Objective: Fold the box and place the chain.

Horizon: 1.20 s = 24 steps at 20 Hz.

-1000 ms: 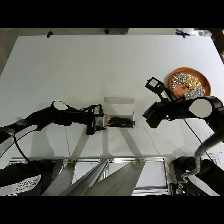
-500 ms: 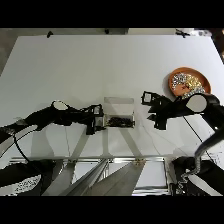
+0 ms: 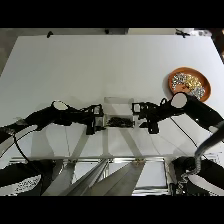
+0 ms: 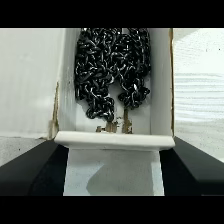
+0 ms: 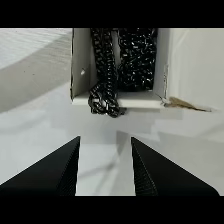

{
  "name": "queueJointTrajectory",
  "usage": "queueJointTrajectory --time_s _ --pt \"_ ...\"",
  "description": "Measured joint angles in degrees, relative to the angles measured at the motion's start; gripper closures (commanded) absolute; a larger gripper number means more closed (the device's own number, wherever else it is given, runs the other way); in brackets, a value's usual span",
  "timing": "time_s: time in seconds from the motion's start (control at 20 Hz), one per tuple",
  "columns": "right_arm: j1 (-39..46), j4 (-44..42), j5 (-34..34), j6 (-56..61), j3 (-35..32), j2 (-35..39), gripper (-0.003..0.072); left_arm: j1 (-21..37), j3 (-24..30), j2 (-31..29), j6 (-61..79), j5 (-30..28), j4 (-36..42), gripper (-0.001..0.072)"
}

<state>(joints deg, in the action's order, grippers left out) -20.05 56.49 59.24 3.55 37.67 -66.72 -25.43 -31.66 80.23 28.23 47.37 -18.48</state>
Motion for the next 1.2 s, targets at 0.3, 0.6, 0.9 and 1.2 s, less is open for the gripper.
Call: queueJointTrajectory --time_s 0.3,0.6,0.9,1.2 --pt "-0.3 -4.0 -1.5 -3.1 0.0 -1.6 0.0359 0.0 0.0 0.0 0.0 0.0 0.0 0.044" --pt "-0.3 -6.0 -3.0 -3.8 0.0 -1.8 0.0372 0.0 0.0 0.0 0.0 0.0 0.0 0.044" --pt "-0.3 -7.0 -2.8 -4.0 0.0 -1.8 0.0538 0.0 0.0 0.0 0.0 0.0 0.0 0.044" --pt "-0.3 -6.4 -1.6 -3.4 0.0 -1.8 0.0677 0.0 0.0 0.0 0.0 0.0 0.0 0.044"
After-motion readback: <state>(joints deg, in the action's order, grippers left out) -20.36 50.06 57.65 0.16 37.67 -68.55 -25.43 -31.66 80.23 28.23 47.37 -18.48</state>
